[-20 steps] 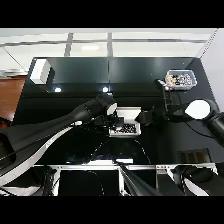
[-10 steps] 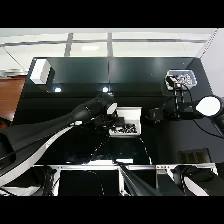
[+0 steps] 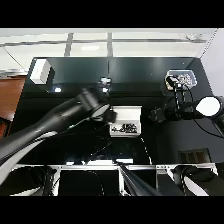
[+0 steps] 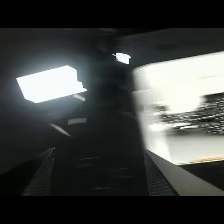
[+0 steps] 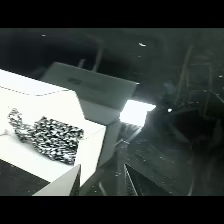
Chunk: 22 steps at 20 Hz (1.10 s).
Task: Fold the box and place the chain.
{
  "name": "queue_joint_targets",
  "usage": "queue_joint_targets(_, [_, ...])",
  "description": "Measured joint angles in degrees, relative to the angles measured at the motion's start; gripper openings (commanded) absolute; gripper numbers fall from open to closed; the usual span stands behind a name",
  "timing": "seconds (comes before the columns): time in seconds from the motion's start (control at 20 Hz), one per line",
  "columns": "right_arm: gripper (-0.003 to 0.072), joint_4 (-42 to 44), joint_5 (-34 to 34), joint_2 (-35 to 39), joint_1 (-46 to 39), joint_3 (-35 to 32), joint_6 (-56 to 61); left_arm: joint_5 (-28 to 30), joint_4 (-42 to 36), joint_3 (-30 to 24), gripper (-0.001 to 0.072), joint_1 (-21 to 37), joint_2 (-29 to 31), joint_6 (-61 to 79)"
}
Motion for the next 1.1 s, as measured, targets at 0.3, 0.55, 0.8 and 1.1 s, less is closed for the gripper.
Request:
queue_joint_targets(0.3, [0.0331, -1.57, -1.2, 0.0, 0.0, 0.0, -0.02, 14.88, -5.95, -25.2, 0.0622, 16.76, 17.51, 5.18])
queue_joint_targets(0.55, [0.0331, -1.49, -2.75, 0.0, 0.0, 0.0, 0.31, 29.09, -42.42, -39.41, 0.072, 27.8, 19.1, 50.4])
queue_joint_targets(0.8, [0.0332, -1.38, -3.39, 0.0, 0.0, 0.0, 1.97, 28.57, -61.9, -42.86, 0.0715, 26.34, 14.67, 108.67])
queue_joint_targets(1.1, [0.0331, -0.92, -3.5, 0.0, 0.0, 0.0, 3.82, 32.74, -71.89, -42.86, 0.0714, 23.96, 9.77, 140.61])
